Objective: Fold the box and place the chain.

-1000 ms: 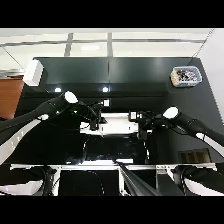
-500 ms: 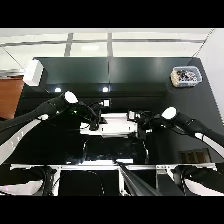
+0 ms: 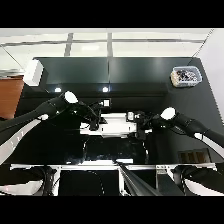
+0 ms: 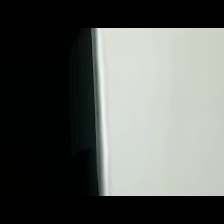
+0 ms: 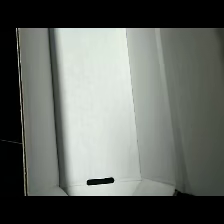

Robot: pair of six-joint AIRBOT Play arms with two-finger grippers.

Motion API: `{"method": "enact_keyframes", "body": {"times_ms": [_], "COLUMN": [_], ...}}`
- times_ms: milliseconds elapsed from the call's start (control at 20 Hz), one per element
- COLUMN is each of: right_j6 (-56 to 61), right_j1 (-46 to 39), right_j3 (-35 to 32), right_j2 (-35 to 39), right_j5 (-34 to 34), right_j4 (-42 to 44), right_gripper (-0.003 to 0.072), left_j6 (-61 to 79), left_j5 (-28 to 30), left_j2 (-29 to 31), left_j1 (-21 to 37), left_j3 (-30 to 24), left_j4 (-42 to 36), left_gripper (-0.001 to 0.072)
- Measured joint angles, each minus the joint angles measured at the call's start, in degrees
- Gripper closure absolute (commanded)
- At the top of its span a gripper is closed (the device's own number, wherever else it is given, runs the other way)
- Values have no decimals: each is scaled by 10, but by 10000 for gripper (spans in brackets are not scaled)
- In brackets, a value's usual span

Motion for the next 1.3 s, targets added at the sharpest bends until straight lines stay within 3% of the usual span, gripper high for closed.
{"method": "enact_keyframes", "body": {"times_ms": [600, 700, 800, 900, 1150, 1200, 1300], "right_j6": [3, 3, 3, 3, 3, 3, 3], "right_j1": [2, 2, 2, 2, 2, 2, 2], "right_j3": [0, 0, 0, 0, 0, 0, 0], "right_j2": [0, 0, 0, 0, 0, 0, 0], "right_j5": [0, 0, 0, 1, 1, 1, 1], "right_j4": [-5, -5, -5, -5, -5, -5, -5], "right_gripper": [-20, 97, 97, 266, 266, 266, 267], "left_j6": [0, 0, 1, 1, 1, 1, -1], "left_j5": [0, 0, 0, 0, 0, 0, -8], "left_j2": [0, 0, 0, 0, 0, 0, 5], "left_j1": [0, 0, 0, 0, 0, 0, 1], "left_j3": [0, 0, 0, 0, 0, 0, 0], "left_j4": [0, 0, 0, 0, 0, 0, 0], "left_gripper": [684, 684, 684, 684, 679, 634, 339]}}
